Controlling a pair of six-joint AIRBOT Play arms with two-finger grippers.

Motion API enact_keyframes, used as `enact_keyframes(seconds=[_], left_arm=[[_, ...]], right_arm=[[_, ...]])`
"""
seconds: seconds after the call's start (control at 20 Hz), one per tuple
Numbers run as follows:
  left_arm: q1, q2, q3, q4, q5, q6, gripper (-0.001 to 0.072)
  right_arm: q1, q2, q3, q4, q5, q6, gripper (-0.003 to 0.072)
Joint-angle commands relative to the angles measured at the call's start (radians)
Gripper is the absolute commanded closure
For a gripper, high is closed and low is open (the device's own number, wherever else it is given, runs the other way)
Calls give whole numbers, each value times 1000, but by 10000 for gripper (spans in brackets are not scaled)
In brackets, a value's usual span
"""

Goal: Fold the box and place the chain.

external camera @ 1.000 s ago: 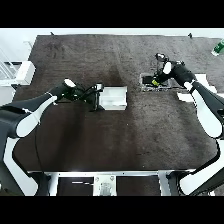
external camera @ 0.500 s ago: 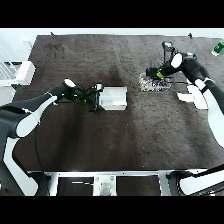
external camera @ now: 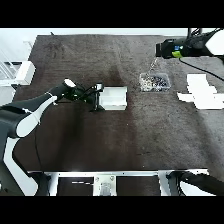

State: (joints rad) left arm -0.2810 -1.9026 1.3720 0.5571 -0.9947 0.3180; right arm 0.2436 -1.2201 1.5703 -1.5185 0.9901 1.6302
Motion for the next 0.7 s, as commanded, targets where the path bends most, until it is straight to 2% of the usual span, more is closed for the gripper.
enact_keyframes(seconds=[0.0,0.2,0.45,0.65], left_arm=[[0,0,0,0,0,0,241],[0,0,0,0,0,0,241],[0,0,0,0,0,0,241],[0,0,0,0,0,0,241]], right_arm=[[77,88,0,0,41,-29,672],[180,90,-1,0,84,-46,672],[283,79,-56,22,72,-42,673],[317,50,-150,96,-31,-42,673]])
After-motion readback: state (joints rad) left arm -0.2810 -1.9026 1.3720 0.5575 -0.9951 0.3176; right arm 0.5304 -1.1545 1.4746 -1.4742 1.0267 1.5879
